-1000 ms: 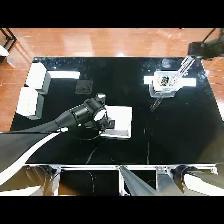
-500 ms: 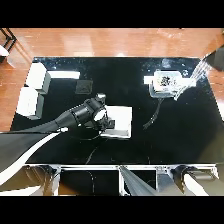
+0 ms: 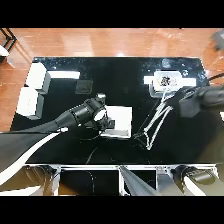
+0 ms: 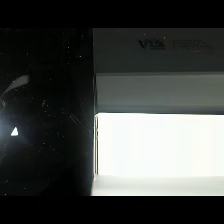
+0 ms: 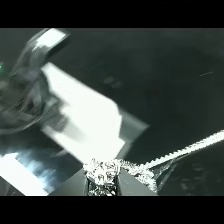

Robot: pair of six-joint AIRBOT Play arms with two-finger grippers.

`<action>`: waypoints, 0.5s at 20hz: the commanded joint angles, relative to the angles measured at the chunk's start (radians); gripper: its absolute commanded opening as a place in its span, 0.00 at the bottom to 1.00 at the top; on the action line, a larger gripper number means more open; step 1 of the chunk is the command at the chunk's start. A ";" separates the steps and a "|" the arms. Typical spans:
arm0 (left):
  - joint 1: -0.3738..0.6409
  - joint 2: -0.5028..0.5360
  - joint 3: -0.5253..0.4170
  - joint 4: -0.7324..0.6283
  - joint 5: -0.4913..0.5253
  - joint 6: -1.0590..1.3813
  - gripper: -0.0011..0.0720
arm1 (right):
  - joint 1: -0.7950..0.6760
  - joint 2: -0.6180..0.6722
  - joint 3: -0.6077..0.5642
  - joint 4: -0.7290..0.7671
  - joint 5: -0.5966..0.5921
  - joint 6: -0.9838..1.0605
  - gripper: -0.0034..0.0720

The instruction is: Fold the box and place the chain.

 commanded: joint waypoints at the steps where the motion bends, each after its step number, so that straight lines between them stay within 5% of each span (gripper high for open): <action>1: 0.000 0.000 0.000 0.001 0.005 0.000 0.04 | 0.146 0.003 -0.083 0.047 -0.127 0.020 0.07; 10: -0.001 0.000 0.000 0.000 0.006 0.000 0.04 | 0.235 -0.003 -0.082 0.274 -0.375 -0.006 0.07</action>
